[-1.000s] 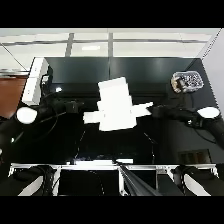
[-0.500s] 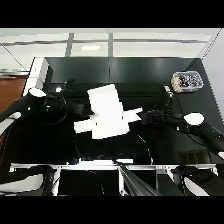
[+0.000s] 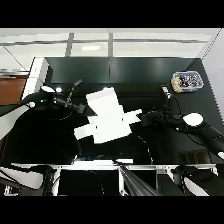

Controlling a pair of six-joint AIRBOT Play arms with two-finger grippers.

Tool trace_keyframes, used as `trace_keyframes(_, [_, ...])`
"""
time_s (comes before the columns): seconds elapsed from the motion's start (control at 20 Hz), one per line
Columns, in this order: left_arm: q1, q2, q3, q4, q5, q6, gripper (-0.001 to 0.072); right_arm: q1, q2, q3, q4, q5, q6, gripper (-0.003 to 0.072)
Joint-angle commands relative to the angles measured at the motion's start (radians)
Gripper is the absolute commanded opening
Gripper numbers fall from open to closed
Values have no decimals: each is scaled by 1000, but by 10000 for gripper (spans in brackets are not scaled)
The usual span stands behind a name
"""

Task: Fold the box and place the chain.

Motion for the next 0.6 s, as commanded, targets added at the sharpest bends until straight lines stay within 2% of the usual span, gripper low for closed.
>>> trace_keyframes(0.0, [-3, -19, 35, 77, -43, 82, 45, -3, 0, 0, -43, -46, 25, 20])
trace_keyframes(0.05, [-4, -19, 38, 78, -47, 97, 30, -11, 1, 0, -43, -48, 28, 89])
trace_keyframes(0.15, [-10, -17, 48, 79, -45, 97, 28, -56, 3, 20, -73, 3, 26, 634])
trace_keyframes(0.2, [-14, -8, 52, 85, -41, 97, 27, -88, 8, 57, -146, 79, 18, 660])
trace_keyframes(0.3, [-27, 34, 50, 109, -4, 97, 25, -132, 23, 164, -303, 267, -28, 660])
trace_keyframes(0.4, [-66, 97, 43, 133, 55, 127, 24, -128, 29, 253, -386, 421, -138, 660])
trace_keyframes(0.45, [-89, 128, 35, 134, 106, 159, 23, -117, 29, 269, -387, 452, -183, 660])
trace_keyframes(0.55, [-137, 186, 22, 130, 219, 223, 24, -63, 26, 263, -406, 438, -268, 660])
